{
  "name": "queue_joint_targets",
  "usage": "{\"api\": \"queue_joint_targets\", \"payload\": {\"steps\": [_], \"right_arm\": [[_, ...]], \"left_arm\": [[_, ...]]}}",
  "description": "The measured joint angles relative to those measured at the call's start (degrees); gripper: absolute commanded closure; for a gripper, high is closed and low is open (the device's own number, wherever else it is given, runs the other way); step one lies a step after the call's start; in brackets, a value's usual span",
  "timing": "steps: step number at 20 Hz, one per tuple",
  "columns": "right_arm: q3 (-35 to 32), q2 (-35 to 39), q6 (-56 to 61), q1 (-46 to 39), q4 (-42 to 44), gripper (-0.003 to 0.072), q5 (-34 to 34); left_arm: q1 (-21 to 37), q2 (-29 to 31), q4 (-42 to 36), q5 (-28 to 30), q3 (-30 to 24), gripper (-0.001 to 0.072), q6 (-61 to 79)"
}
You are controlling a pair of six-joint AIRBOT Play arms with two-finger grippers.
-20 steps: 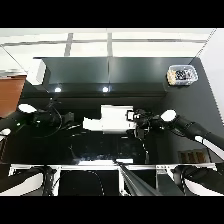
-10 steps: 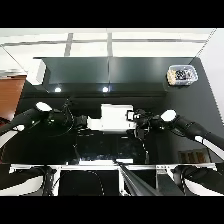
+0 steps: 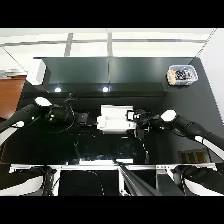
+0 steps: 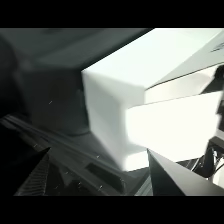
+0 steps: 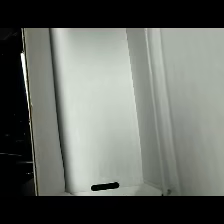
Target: Fold the box and place the chain.
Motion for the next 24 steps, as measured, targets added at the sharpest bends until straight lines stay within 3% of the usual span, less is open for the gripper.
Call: {"api": "queue_joint_targets", "payload": {"steps": [4, 5, 7, 15, 24], "right_arm": [[0.0, 0.0, 0.0, 0.0, 0.0, 0.0205, 0.0], [0.0, 0.0, 0.0, 0.0, 0.0, 0.0204, 0.0], [0.0, 0.0, 0.0, 0.0, 0.0, 0.0205, 0.0], [0.0, 0.0, 0.0, 0.0, 0.0, 0.0205, 0.0], [0.0, 0.0, 0.0, 0.0, 0.0, 0.0204, 0.0]], "left_arm": [[-1.9, 0.0, 0.9, -0.9, 1.8, 0.0029, -1.7], [-2.7, 0.0, 1.9, -1.0, 2.3, 0.0063, -2.5], [-4.7, 0.0, 3.1, -1.2, 3.8, 0.0221, -4.5], [-12.0, 0.0, 9.7, -1.1, 10.5, 0.0228, -16.7], [-20.5, -0.3, 24.9, 5.9, 13.5, 0.0229, -39.8]]}}
